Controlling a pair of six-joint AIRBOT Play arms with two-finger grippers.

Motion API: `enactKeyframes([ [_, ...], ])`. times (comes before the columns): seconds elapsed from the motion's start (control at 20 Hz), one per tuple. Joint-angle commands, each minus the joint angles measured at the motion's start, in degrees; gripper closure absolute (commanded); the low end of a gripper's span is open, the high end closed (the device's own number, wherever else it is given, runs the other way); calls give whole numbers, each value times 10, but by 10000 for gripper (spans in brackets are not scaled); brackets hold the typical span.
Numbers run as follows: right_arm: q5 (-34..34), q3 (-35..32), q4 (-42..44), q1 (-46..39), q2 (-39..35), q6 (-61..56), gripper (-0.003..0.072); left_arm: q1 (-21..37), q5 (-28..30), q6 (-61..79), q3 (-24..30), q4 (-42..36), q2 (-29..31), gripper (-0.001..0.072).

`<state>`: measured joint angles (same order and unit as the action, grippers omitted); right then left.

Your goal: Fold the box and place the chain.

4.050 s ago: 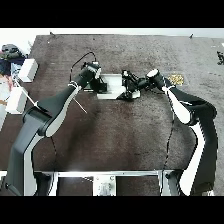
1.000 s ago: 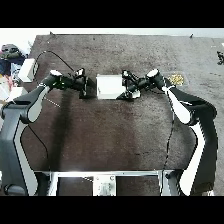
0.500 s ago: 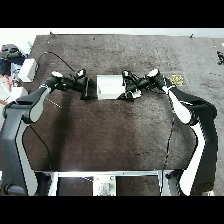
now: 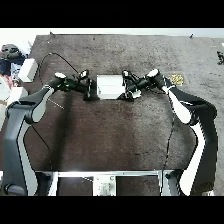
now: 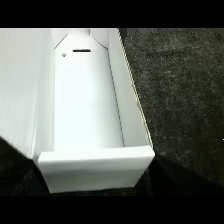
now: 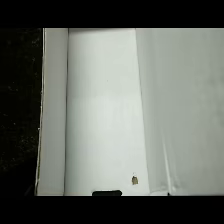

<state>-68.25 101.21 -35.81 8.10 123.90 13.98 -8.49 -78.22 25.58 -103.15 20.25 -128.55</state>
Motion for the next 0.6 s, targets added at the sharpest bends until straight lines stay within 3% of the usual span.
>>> enactKeyframes([
  [0.0,1,0,0,0,0,0,219,-8,19,-2,0,0,-2,-10],
  [0.55,1,0,0,0,0,0,219,-17,58,-19,0,4,-3,-9],
])
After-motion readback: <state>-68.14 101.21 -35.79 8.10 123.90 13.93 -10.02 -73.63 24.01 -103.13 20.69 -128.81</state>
